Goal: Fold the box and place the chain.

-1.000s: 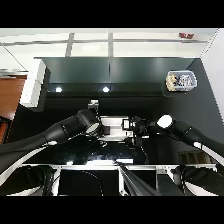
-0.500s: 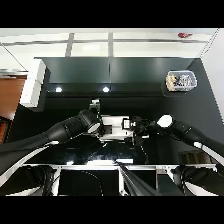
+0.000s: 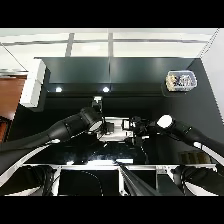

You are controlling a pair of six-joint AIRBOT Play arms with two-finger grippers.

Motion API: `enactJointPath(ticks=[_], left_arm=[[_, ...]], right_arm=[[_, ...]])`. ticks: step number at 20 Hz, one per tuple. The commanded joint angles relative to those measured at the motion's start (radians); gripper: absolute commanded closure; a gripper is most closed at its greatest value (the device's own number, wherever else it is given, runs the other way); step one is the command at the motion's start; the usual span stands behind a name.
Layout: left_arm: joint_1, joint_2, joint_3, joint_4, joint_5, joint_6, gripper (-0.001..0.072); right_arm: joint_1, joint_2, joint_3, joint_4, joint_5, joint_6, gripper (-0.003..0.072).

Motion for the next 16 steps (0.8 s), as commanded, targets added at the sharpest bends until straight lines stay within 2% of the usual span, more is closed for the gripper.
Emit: enactJointPath(ticks=[1, 5, 6, 7, 11, 16], left_arm=[[0.000, -0.018, 0.011, 0.002, -0.023, -0.001, 0.0201], [0.000, -0.024, 0.011, 0.002, -0.023, -0.001, 0.0209], [0.000, -0.024, 0.011, 0.002, -0.023, -0.001, 0.0237], [0.000, -0.024, 0.011, 0.002, -0.023, -0.001, 0.0364], [0.000, -0.024, 0.011, 0.002, -0.023, 0.000, 0.0672], [0.000, -0.024, 0.011, -0.002, -0.038, 0.023, 0.0683]], right_arm=[[0.000, 0.000, 0.000, 0.000, -0.001, 0.003, 0.0215], [0.000, 0.000, 0.000, 0.000, -0.001, 0.003, 0.0215], [0.000, 0.000, 0.000, 0.000, -0.001, 0.003, 0.0215], [0.000, 0.000, 0.000, 0.000, -0.001, 0.003, 0.0215], [0.000, 0.000, 0.000, 0.000, -0.001, 0.003, 0.0215], [0.000, 0.000, 0.000, 0.002, 0.000, 0.015, 0.0214]])
